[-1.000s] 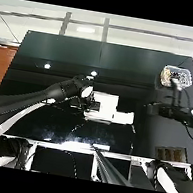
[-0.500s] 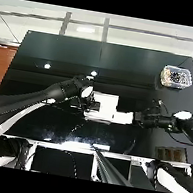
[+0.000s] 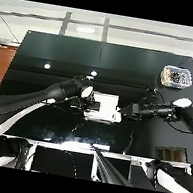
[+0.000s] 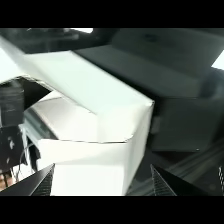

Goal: Fold the box and place the chain.

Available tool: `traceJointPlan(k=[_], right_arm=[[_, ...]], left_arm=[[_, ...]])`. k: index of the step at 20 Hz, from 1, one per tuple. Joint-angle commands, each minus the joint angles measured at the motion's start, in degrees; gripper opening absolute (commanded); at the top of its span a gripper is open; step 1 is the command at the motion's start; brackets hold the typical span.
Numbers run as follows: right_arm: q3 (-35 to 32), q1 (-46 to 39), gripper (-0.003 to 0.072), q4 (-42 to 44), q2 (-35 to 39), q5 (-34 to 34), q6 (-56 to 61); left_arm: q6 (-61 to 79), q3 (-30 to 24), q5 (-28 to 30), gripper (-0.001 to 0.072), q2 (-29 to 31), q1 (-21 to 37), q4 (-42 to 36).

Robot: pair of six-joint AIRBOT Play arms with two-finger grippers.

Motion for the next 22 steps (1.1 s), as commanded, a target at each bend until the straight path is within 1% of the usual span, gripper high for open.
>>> traceJointPlan(k=[1, 2, 4, 6, 10, 11, 12, 14, 16, 17, 18, 22], right_arm=[[1.22, 3.91, 0.0635, -2.1, -0.07, -1.14, 3.52], [1.22, 5.38, 0.0552, -2.45, -0.07, -2.71, 4.68], [1.38, 7.78, 0.0552, -2.93, -0.07, -5.29, 6.58], [1.92, 10.14, 0.0552, -5.66, -0.07, -7.82, 9.77], [2.38, 15.04, 0.0547, -6.08, -0.07, -13.55, 13.42], [2.62, 16.24, 0.0486, -6.21, -0.07, -15.34, 14.14], [3.02, 17.33, 0.0487, -7.19, -0.07, -16.87, 15.96], [4.55, 19.63, 0.0486, -12.7, -0.09, -18.49, 21.42], [6.34, 22.05, 0.0487, -20.55, -0.09, -19.26, 28.57], [7.3, 23.41, 0.0441, -23.8, -0.09, -19.34, 31.47], [8.04, 24.72, 0.0431, -26.03, -0.09, -19.34, 33.62], [11.91, 30.38, 0.043, -41.48, -0.22, -18.88, 50.38]], left_arm=[[0.0, 0.02, 0.02, 0.0026, -0.02, 0.04, 0.0], [0.0, 0.02, 0.02, 0.0026, -0.02, 0.02, 0.0], [0.02, 0.02, 0.02, 0.0026, -0.02, 0.04, -0.02], [0.0, 0.02, 0.02, 0.0026, -0.02, 0.02, -0.02], [0.0, 0.02, 0.02, 0.0026, -0.02, 0.02, -0.02], [0.0, 0.02, 0.02, 0.0026, -0.02, 0.02, -0.02], [0.0, 0.02, 0.02, 0.0026, -0.02, 0.02, -0.02], [0.0, 0.02, 0.02, 0.0026, -0.02, 0.02, -0.02], [0.0, 0.02, 0.02, 0.0026, -0.02, 0.02, -0.02], [0.0, 0.02, 0.02, 0.0026, -0.02, 0.02, -0.04], [0.0, 0.02, 0.02, 0.0026, -0.02, 0.02, -0.09], [0.0, 0.02, 0.0, 0.0026, -0.02, 0.02, -0.13]])
